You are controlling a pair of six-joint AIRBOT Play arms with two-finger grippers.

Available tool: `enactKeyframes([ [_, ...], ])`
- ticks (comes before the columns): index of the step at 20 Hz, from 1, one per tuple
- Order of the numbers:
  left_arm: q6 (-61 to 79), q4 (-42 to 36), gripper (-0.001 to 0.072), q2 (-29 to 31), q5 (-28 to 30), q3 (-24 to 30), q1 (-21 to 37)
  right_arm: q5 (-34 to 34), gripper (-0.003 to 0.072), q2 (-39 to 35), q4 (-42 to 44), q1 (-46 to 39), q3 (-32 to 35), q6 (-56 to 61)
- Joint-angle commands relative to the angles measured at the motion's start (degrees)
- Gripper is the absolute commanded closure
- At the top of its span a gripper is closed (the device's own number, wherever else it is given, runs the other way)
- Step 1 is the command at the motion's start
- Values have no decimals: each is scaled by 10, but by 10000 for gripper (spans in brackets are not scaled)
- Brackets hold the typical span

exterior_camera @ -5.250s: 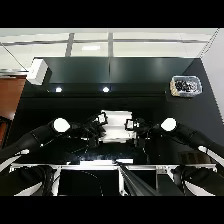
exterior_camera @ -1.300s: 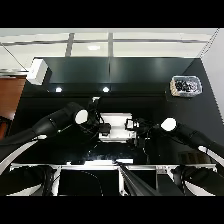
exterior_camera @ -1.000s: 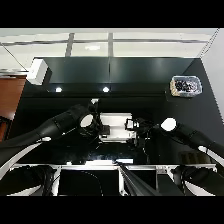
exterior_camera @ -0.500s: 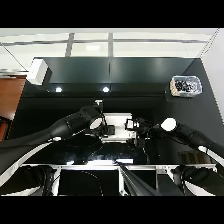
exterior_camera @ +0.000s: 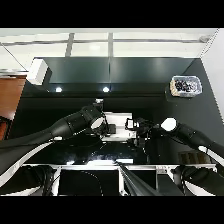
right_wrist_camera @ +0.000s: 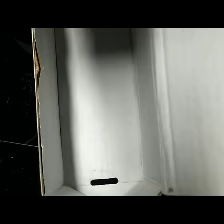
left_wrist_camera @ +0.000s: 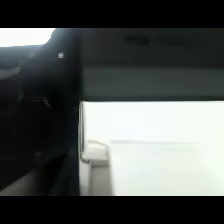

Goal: Fold the box and place the chain.

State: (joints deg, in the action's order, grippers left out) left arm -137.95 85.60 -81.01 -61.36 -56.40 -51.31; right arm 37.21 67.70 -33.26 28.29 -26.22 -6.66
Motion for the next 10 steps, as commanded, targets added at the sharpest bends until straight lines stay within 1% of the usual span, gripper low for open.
enactKeyframes([
  [1, -3, 6, 289, 0, -7, -1, 0, 0, 246, 0, 0, 0, 0, 0],
  [2, -3, 6, 306, 0, -7, -1, 0, 0, 246, 0, 0, 0, 0, 0],
  [3, -3, 6, 377, 0, -4, -1, 0, 0, 246, 0, 0, 0, 0, 0],
  [4, -3, 8, 479, -1, -1, -1, 0, 0, 247, 0, 0, 0, 0, 0],
  [5, -3, 7, 565, -2, 0, -1, 0, 0, 247, 0, 0, 0, 0, 0],
  [6, -3, 7, 686, -3, 0, -1, 0, 0, 246, 0, 0, 0, 0, 0],
  [10, 2, 12, 687, -4, -3, -1, 0, 0, 246, 0, 0, 0, 0, 0],
])
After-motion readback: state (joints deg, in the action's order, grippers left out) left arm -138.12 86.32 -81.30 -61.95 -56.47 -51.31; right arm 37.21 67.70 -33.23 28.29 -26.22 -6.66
